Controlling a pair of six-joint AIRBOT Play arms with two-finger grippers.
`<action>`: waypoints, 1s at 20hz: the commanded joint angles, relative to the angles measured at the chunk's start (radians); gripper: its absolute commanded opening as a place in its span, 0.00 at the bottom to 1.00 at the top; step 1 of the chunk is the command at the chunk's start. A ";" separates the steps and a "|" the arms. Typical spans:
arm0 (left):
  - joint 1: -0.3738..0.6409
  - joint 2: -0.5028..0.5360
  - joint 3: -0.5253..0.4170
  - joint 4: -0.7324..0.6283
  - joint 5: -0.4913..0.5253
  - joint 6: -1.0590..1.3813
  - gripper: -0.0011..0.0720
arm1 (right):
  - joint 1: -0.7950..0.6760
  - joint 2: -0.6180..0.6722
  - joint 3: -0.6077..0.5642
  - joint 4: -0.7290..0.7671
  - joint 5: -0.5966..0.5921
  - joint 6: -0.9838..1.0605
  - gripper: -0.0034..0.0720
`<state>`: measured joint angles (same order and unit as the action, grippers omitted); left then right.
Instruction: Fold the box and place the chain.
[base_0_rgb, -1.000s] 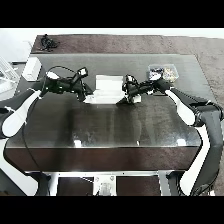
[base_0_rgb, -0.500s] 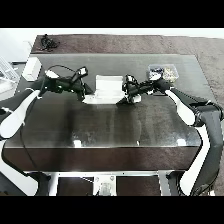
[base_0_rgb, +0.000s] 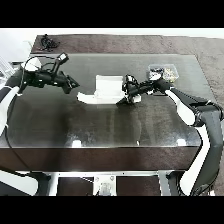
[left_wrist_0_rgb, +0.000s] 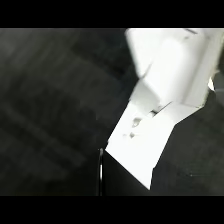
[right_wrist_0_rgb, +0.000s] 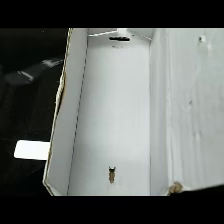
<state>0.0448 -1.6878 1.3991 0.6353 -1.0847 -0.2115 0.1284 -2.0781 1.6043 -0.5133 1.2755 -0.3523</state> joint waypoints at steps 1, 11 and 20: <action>0.063 0.006 0.000 0.130 -0.014 -0.411 0.04 | -0.001 0.000 0.001 0.000 0.000 0.000 0.82; -0.011 -0.105 0.000 0.148 -0.095 -0.703 0.04 | -0.001 0.000 0.001 0.000 0.000 0.000 0.82; -0.139 -0.163 0.041 0.027 -0.053 -0.648 0.04 | -0.001 0.000 0.001 0.000 0.000 0.000 0.82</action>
<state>-0.0689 -1.8423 1.4120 0.7166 -1.1271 -0.8963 0.1280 -2.0781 1.6043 -0.5137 1.2755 -0.3523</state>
